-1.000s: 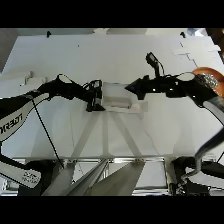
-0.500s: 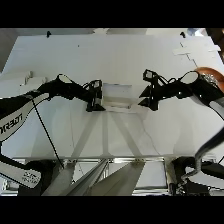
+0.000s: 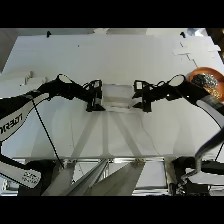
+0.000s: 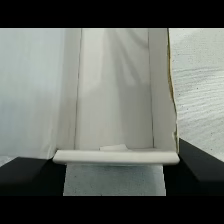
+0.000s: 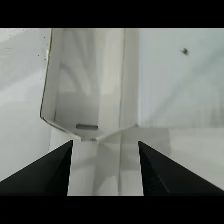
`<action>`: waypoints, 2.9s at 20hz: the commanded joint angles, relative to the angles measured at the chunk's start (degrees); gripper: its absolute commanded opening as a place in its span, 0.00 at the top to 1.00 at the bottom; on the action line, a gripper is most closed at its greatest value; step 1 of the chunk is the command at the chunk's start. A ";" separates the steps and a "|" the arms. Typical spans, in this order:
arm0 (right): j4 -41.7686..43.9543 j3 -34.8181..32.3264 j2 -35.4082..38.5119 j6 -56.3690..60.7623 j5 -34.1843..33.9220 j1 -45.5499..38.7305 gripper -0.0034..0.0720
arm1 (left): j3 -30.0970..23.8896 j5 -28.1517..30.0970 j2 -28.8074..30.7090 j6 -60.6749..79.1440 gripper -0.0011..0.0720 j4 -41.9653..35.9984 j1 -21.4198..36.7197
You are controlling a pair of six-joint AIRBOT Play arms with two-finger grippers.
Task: Fold the box and place the chain.
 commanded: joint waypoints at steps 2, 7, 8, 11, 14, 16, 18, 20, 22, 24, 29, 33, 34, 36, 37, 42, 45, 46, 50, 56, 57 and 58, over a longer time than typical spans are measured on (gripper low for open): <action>1.29 0.00 -2.93 -2.25 -1.90 2.69 0.48 | 0.02 0.02 0.02 0.00 0.35 0.00 0.02; 4.92 0.00 -3.28 -2.27 -2.58 3.04 0.62 | 0.02 0.02 0.02 0.00 0.35 0.00 0.02; 6.36 0.00 -3.28 -2.27 -2.58 3.04 0.63 | 0.02 0.02 0.02 0.00 0.35 0.00 0.02; 9.77 0.00 -3.28 -2.27 -3.72 3.04 0.62 | 0.02 0.02 0.02 0.00 0.35 0.00 0.02; 10.01 0.00 -3.28 -1.77 -4.61 3.04 0.37 | 0.02 0.02 0.02 0.00 0.35 0.00 0.02; 10.14 0.00 -3.28 -1.33 -4.46 3.04 0.32 | 0.02 0.02 0.02 0.00 0.35 0.00 0.02; 10.14 0.00 -3.28 -1.33 -3.98 3.04 0.31 | 0.02 0.02 0.02 0.00 0.35 0.00 0.02; 10.14 0.00 -3.28 -1.09 -3.58 3.04 0.31 | 0.02 0.02 0.02 0.00 0.35 0.00 0.02; 10.12 0.00 -3.28 0.39 -3.63 3.04 0.30 | 0.02 0.02 0.02 0.00 0.35 0.00 0.02; 10.14 0.00 -3.28 1.95 -3.30 3.04 0.24 | 0.02 0.02 0.02 0.00 0.35 0.00 0.02; 6.78 0.00 -3.28 4.87 -3.02 3.04 0.82 | 0.02 0.02 0.02 0.00 0.35 0.00 0.02; 4.90 0.00 -3.10 9.35 -1.64 3.04 0.93 | 0.02 0.02 0.02 0.00 0.35 0.00 0.02; 4.90 0.00 -2.62 10.64 -1.05 3.04 0.93 | 0.02 0.02 0.02 0.00 0.35 0.00 0.02; 4.90 0.02 -0.22 14.78 -0.33 3.02 0.93 | 0.02 0.02 0.02 0.00 0.35 0.00 0.02; 4.48 0.00 1.51 16.28 -0.17 3.02 0.93 | 0.02 0.02 0.02 0.00 0.35 0.00 0.02; -2.80 0.00 11.54 27.67 -0.24 2.67 0.94 | 0.02 0.02 0.02 0.00 0.35 0.00 0.02; -9.49 0.00 15.63 43.58 -0.20 -1.09 0.94 | 0.02 0.02 0.02 0.00 0.35 0.00 0.02; -12.55 0.00 16.46 49.44 -0.17 -3.17 0.94 | 0.02 0.02 0.02 0.00 0.35 0.00 0.02; -23.74 -0.07 16.65 69.05 2.89 -10.32 0.94 | 0.02 0.02 0.02 0.00 0.35 0.00 0.02; -20.85 -1.73 8.48 73.44 5.95 -12.39 0.95 | 0.02 0.00 0.02 0.00 0.35 0.00 0.02; -19.02 -1.73 6.16 73.40 6.34 -12.07 0.95 | 0.02 0.00 0.02 0.00 0.35 0.00 0.02; -17.44 -1.73 4.20 73.11 6.69 -11.43 0.95 | 0.02 0.02 0.02 0.00 0.35 0.00 0.02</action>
